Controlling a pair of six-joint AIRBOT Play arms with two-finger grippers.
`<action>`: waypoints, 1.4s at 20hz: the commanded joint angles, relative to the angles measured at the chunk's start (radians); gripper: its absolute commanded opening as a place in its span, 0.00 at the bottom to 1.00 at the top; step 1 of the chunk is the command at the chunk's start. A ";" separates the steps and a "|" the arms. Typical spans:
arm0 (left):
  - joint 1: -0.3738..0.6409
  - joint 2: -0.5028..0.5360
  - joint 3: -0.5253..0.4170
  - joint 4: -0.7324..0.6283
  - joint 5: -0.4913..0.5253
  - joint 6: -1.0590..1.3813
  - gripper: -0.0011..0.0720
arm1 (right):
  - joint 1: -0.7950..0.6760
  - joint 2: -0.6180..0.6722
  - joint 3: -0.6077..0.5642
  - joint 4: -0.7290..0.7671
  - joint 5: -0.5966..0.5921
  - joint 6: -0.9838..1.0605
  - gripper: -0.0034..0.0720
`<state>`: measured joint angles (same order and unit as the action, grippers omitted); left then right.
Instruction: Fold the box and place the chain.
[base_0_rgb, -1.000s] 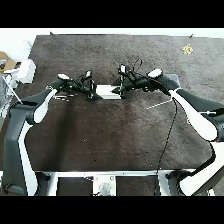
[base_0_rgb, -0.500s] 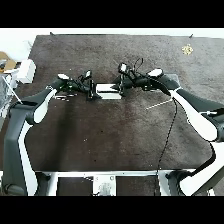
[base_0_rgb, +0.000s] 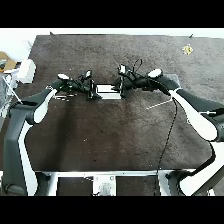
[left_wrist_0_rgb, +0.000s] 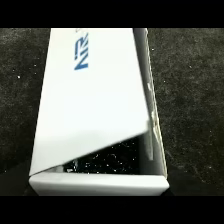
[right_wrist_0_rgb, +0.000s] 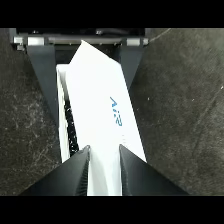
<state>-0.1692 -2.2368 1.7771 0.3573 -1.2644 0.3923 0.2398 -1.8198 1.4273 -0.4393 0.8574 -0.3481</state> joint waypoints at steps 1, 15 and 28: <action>0.000 0.000 0.001 0.001 -0.001 0.001 0.32 | -0.001 -0.012 -0.003 -0.013 0.019 0.011 0.32; 0.000 0.000 0.001 0.001 -0.001 0.001 0.32 | -0.021 -0.019 -0.004 0.021 0.175 0.106 0.32; 0.000 0.000 0.001 0.001 -0.001 0.001 0.32 | -0.021 -0.047 0.032 0.126 0.130 0.223 0.15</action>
<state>-0.1692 -2.2368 1.7771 0.3576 -1.2648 0.3927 0.2180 -1.8511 1.4574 -0.2893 1.0084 -0.1745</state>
